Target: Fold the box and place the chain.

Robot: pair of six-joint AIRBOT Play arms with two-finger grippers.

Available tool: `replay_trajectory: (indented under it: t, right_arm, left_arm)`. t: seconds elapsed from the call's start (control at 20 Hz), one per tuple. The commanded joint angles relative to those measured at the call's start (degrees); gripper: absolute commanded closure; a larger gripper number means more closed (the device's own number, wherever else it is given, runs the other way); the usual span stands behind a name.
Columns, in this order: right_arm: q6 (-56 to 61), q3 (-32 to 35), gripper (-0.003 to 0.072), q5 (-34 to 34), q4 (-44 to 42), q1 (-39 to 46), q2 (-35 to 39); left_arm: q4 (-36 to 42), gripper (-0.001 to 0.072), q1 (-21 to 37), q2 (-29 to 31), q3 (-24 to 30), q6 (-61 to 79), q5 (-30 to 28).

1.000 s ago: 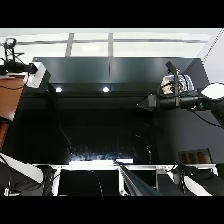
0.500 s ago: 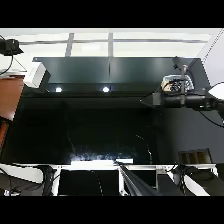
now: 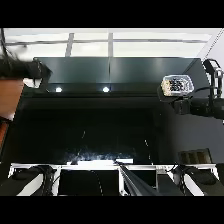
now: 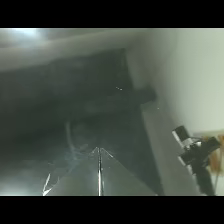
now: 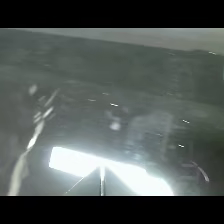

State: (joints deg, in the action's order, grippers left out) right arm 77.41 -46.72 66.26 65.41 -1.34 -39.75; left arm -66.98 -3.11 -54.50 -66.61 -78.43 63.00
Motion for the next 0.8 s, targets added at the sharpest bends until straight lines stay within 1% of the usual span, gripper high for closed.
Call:
replay_trajectory:
  t: [0.0, 0.1, 0.2, 0.4, 0.75]
  right_arm:
    - [1.70, 4.68, 0.0662, -7.15, 3.80, 0.15, 1.49]
    - [1.75, 8.83, 0.0662, -11.17, 3.82, 0.15, 1.42]
    - [1.73, 10.14, 0.0661, -11.43, 3.82, 0.15, 1.40]
    - [1.70, 10.14, 0.0663, -11.45, 3.52, 0.15, 1.42]
    - [1.70, 10.14, 0.0663, -11.43, 3.65, 0.15, 1.42]
  left_arm:
    - [-0.07, 0.0682, -7.21, 18.51, 25.42, -7.08, -13.27]
    - [-0.11, 0.0682, -8.11, 24.44, 32.63, -8.44, -12.76]
    - [-0.68, 0.0682, -7.82, 28.02, 36.00, -9.05, -12.94]
    - [-3.54, 0.0681, -7.80, 28.52, 36.57, -9.03, -13.09]
    - [-3.50, 0.0678, -7.82, 28.52, 36.57, -9.03, -13.05]
